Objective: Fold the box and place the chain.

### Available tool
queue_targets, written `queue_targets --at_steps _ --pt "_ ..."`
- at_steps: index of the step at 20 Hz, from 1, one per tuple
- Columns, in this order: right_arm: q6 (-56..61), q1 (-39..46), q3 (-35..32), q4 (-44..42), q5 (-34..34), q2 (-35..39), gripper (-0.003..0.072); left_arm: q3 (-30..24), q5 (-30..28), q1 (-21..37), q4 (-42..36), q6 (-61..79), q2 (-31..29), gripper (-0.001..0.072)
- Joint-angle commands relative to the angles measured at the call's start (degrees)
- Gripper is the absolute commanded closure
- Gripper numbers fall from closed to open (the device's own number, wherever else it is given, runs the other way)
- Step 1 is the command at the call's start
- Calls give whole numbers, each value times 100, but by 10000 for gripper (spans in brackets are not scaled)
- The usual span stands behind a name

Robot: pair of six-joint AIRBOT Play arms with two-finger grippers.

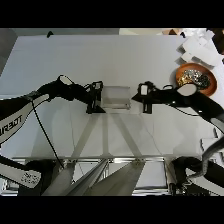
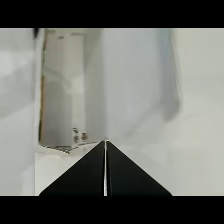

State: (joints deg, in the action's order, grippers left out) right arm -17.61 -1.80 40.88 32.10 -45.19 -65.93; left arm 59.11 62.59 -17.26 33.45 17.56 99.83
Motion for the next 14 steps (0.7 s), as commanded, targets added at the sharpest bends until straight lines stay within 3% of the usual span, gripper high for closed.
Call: queue_targets --at_steps 1,4,8,10,14 --pt "1996 540 0 376 79 785 674 2 2 2 0 0 -4 499" --pt "3773 1285 0 1346 -72 1023 674 4 0 2 0 -2 -2 499" --pt "6343 1838 0 2562 -704 769 676 2 2 2 0 -2 -2 499" --pt "7130 1836 0 2627 -1008 391 677 4 0 2 0 0 -2 499" --pt "7458 1836 0 1849 -1589 -603 678 4 0 2 0 0 -2 499"
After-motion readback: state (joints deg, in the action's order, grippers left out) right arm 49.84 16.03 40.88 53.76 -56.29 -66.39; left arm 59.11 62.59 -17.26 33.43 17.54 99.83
